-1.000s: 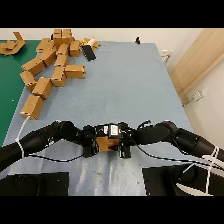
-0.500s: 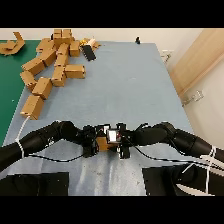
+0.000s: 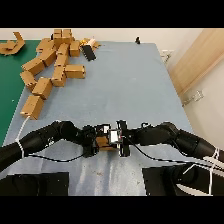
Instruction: Fold the box.
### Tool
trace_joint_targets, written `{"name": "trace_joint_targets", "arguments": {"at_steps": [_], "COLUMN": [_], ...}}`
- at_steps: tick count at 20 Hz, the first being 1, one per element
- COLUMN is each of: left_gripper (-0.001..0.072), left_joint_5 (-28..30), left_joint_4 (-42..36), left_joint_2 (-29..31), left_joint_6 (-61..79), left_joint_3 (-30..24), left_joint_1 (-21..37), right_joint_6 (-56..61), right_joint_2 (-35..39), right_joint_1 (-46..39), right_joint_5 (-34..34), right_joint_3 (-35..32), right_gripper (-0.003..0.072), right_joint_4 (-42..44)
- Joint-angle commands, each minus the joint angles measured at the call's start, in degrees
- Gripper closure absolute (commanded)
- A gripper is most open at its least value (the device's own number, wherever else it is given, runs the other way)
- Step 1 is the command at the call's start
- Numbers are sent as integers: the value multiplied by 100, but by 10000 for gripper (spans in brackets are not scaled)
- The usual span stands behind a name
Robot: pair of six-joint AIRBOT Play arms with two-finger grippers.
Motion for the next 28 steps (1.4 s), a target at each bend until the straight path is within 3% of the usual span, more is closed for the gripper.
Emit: {"name": "trace_joint_targets", "arguments": {"at_steps": [1, 17, 18, 20, 23, 24, 25, 26, 28], "left_gripper": [184, 185, 185, 184, 185, 185, 185, 184, 184], "left_joint_5": [-2, 0, 0, 0, 0, 0, -2, 0, 0], "left_joint_4": [2, 2, 2, 2, 2, 2, 2, 2, 2], "left_joint_2": [0, 0, 0, 0, 0, 0, 0, 0, 0], "left_joint_6": [2, 2, 2, 2, 2, 2, 2, 2, 2], "left_joint_3": [4, 4, 4, 4, 4, 4, 4, 4, 4], "left_joint_1": [4, 4, 4, 4, 4, 4, 4, 4, 4], "right_joint_6": [-15, 66, 286, 1231, 3718, 4745, 5676, 6631, 7908], "right_joint_2": [26, -369, -256, 155, 946, 1185, 1344, 1453, 1484], "right_joint_1": [2, 212, 212, 190, -52, -197, -350, -518, -802], "right_joint_5": [142, -63, -66, -107, -581, -815, -1071, -1329, -1637], "right_joint_3": [4, -7, -4, -4, -7, -7, -7, -33, -229], "right_gripper": [488, 518, 509, 335, 321, 340, 477, 686, 682], "right_joint_4": [-39, 133, 70, -321, -1071, -1108, -1128, -1134, -1082]}}
